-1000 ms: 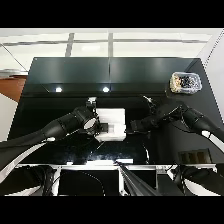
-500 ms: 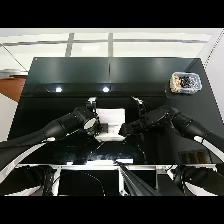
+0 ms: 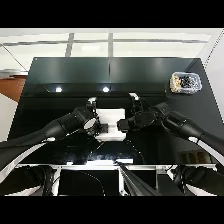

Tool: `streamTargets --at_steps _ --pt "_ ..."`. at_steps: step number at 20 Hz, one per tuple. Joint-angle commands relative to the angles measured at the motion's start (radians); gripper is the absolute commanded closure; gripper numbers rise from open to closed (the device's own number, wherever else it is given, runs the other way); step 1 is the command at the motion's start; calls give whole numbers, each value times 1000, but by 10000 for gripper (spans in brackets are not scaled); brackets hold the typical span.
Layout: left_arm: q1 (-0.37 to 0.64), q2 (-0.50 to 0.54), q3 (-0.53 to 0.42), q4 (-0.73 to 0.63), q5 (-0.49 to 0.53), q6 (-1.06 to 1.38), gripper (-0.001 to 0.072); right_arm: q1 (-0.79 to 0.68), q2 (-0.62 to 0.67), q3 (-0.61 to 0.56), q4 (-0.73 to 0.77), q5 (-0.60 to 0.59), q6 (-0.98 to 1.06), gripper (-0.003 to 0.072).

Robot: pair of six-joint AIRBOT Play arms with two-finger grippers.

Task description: Fold the box and place the chain.

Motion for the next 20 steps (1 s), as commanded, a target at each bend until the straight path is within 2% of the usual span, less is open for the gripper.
streamTargets --at_steps 1,6,7,9,11,20 --pt "1 0 0 1 -3 1 681 44 -36 44 -128 -55 102 325" --pt "1 0 0 0 -2 1 681 130 -111 145 -300 -169 241 329" --pt "1 0 0 0 -2 1 681 141 -127 161 -319 -190 266 388" --pt "1 0 0 0 -5 1 681 151 -155 188 -322 -215 303 389" --pt "1 0 0 0 -6 1 681 151 -175 209 -320 -229 331 427" --pt "1 0 0 -7 -2 1 681 150 -192 228 -316 -248 432 428"
